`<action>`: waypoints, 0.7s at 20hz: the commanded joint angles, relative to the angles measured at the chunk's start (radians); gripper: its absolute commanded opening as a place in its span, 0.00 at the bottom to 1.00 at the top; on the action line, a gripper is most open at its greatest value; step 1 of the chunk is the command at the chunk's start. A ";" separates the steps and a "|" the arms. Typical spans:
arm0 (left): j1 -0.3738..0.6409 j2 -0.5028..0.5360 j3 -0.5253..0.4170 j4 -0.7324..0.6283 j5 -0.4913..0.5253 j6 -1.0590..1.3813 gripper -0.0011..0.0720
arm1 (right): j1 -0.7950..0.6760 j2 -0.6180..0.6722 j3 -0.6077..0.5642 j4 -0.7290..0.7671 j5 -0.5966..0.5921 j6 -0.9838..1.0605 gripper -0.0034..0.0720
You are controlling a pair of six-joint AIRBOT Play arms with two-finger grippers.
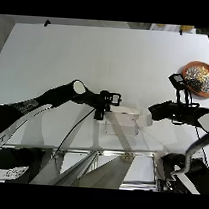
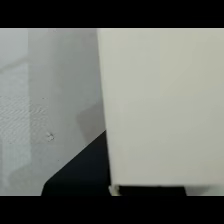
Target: Fold the box and place the chain.
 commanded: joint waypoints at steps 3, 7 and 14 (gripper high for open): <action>0.003 -0.024 0.009 0.010 -0.006 -0.023 0.02 | 0.001 0.000 0.000 0.000 0.000 0.000 0.49; 0.003 -0.049 0.009 0.010 -0.005 -0.023 0.02 | 0.001 0.000 0.000 0.000 0.003 0.000 0.49; 0.004 -0.048 0.009 0.018 -0.006 -0.023 0.03 | 0.001 0.000 0.000 0.000 0.015 -0.005 0.49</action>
